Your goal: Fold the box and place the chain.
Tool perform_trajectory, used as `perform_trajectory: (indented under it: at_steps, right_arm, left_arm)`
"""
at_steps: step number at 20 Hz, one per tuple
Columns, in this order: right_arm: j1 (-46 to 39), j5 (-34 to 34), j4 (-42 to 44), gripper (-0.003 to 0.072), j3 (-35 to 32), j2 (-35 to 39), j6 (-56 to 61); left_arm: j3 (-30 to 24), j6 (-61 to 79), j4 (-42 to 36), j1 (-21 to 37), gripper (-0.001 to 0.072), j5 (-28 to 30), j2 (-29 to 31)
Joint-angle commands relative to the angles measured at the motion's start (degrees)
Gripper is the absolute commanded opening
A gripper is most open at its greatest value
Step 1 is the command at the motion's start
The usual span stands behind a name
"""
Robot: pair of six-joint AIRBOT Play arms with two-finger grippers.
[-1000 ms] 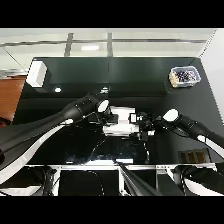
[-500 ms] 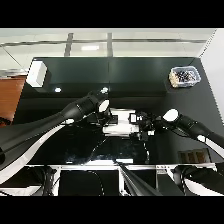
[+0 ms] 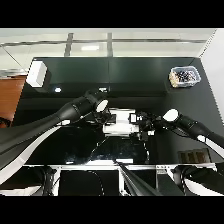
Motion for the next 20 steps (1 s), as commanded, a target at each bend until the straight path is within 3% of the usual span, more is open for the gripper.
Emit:
perform_trajectory:
  at_steps: [1,4,7,8,9,20]
  right_arm:
    - [0.0,0.0,0.0,0.0188,0.0,0.0,0.0]
    - [0.0,0.0,0.0,0.0188,0.0,0.0,0.0]
    - [0.0,0.0,0.0,0.0189,0.0,0.0,0.0]
    - [0.0,0.0,0.0,0.0188,0.0,0.0,0.0]
    - [0.0,0.0,0.0,0.0189,0.0,0.0,0.0]
    - [0.0,0.1,0.0,0.0188,0.0,0.0,0.0]
  left_arm:
    - [-3.1,-2.6,-0.7,-0.7,0.0401,3.8,0.4]
    - [-4.1,-3.0,-2.1,-1.2,0.0392,6.4,0.3]
    - [-4.1,-2.9,-1.6,-1.2,0.0217,6.6,0.2]
    - [-4.1,-2.6,-1.6,-1.2,0.0089,6.5,0.0]
    - [-4.1,-2.1,-1.7,-1.3,0.0022,6.5,-0.3]
    - [-3.9,-1.7,-1.9,-1.3,0.0024,6.1,-0.6]
